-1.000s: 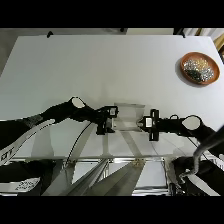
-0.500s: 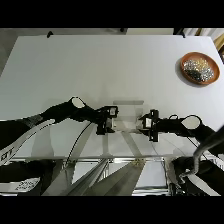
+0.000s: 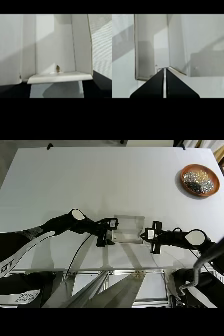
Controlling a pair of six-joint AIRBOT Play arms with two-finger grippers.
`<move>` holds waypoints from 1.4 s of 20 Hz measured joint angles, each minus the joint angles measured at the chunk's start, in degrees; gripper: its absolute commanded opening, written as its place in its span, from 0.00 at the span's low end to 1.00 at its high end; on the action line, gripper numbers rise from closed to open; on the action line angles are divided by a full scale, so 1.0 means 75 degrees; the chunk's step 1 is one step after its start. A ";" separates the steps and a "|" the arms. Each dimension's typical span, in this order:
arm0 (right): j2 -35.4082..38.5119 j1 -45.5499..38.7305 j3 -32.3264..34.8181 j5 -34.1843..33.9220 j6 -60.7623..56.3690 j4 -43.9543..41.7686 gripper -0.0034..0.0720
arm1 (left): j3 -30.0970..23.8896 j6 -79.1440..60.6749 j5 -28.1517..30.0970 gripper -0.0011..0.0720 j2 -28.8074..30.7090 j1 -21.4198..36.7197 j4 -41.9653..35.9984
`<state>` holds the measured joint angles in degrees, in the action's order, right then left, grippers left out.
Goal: Fold the box and place the chain.
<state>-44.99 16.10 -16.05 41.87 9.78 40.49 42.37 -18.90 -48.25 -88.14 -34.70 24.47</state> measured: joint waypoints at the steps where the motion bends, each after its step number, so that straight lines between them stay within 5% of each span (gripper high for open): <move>1: 0.0219 0.0000 0.0000 0.0050 -0.0291 0.0163 0.07 | 0.0000 0.0000 0.0000 0.36 0.0000 0.0000 0.0000; 8: 0.1702 -0.0600 0.0000 0.0688 -0.3628 0.1475 0.07 | 0.0000 0.0000 0.0000 0.36 0.0000 -0.0003 -0.0003; 17: 0.2008 -0.3013 -0.0082 0.1384 -0.9582 0.2844 0.07 | 0.0000 0.0000 0.0000 0.36 0.0000 -0.0003 0.0000; 28: 0.0204 -0.2801 -0.0111 0.1754 -1.0885 0.2929 0.07 | 0.0000 0.0000 0.0000 0.36 0.0000 -0.0003 0.0000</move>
<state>-43.46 -4.91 -16.88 55.02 -71.85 62.46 42.37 -18.90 -48.25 -88.14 -34.72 24.47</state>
